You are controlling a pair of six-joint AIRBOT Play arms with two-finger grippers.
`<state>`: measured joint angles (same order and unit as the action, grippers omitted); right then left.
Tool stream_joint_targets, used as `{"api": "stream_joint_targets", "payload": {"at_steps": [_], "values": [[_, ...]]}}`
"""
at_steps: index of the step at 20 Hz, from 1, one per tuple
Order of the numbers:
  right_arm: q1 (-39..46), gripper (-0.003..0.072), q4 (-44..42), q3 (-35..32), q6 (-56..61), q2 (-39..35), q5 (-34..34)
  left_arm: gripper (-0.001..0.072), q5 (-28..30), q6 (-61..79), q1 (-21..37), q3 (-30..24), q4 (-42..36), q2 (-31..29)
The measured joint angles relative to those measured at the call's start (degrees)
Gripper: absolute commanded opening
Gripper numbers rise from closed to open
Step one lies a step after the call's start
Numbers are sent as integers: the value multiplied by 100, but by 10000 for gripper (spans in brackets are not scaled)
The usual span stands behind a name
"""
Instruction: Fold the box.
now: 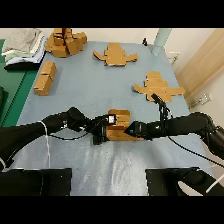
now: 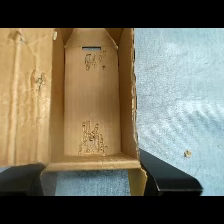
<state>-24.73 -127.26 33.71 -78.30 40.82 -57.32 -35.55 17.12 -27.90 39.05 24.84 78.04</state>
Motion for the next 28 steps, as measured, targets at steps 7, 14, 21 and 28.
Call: {"api": "stream_joint_targets", "payload": {"at_steps": [7, 14, 21, 28], "values": [[52, 3, -42, 588, -398, 1161, 765, 527, -2, 0, 0, 0, 2, 0], [44, 3, 302, 1668, -1543, 3101, 837, 527, 0, -2, 0, 0, 2, -2], [-179, 2, 428, 1829, -2404, 3814, 758, 527, -2, -2, 0, 0, 2, 0], [-278, 2, 717, 1952, -2920, 3534, 708, 527, 2, 0, 4, 0, 0, 0]]}}
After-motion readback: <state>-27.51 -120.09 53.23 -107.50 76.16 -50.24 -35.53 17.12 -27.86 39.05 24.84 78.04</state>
